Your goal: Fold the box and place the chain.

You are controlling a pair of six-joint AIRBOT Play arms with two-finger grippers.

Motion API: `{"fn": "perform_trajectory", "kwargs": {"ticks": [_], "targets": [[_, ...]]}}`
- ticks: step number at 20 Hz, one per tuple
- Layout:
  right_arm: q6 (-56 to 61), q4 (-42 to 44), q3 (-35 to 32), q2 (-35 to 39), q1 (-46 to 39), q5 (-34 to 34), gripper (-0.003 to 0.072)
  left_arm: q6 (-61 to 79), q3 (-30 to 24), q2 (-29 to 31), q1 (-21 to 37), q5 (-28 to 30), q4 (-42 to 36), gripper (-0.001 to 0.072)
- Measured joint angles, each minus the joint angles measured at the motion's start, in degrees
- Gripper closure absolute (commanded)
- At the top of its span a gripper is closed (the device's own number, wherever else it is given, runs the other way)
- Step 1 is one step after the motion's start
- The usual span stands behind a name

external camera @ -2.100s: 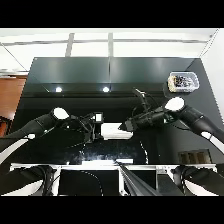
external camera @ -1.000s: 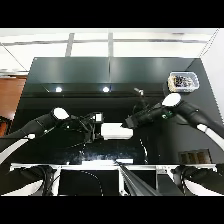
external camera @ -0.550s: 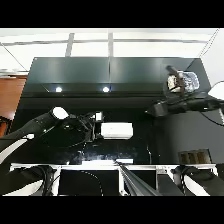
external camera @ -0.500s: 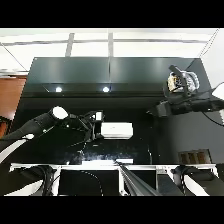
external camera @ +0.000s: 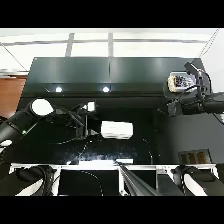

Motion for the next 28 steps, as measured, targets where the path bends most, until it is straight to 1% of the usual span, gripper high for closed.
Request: {"fn": "perform_trajectory", "kwargs": {"ticks": [2, 4, 8, 12, 16, 23, 28], "targets": [[0.1, -0.1, 0.0, 0.1, -0.1, -0.5, 0.0669, -1.4, 1.6, -2.1, -3.0, 1.7, -0.9, -0.0006], [0.1, -0.2, 0.0, 0.1, -0.1, -0.7, 0.0669, -2.4, 3.9, -5.6, -5.8, 3.6, -1.7, -0.0006], [0.1, -0.3, 0.0, 0.1, -0.1, -0.8, 0.0669, -3.7, 9.1, -13.3, -8.4, 6.1, -2.7, -0.0005], [0.1, -0.8, 0.0, 0.1, -0.1, -0.8, 0.0669, -4.3, 12.5, -18.1, -10.4, 5.4, -3.2, -0.0005], [0.1, -0.9, 0.0, 0.1, -0.1, -1.0, 0.0669, -4.5, 13.5, -20.0, -11.7, 4.7, -3.1, -0.0005], [0.1, -1.0, 0.0, 0.1, -0.1, -1.6, 0.0669, -4.5, 13.8, -20.8, -12.2, 4.2, -2.9, -0.0005], [0.1, -1.0, 0.0, 0.1, -0.1, -1.9, 0.0669, -4.5, 13.8, -20.9, -13.7, 5.0, 0.4, -0.0005]]}}
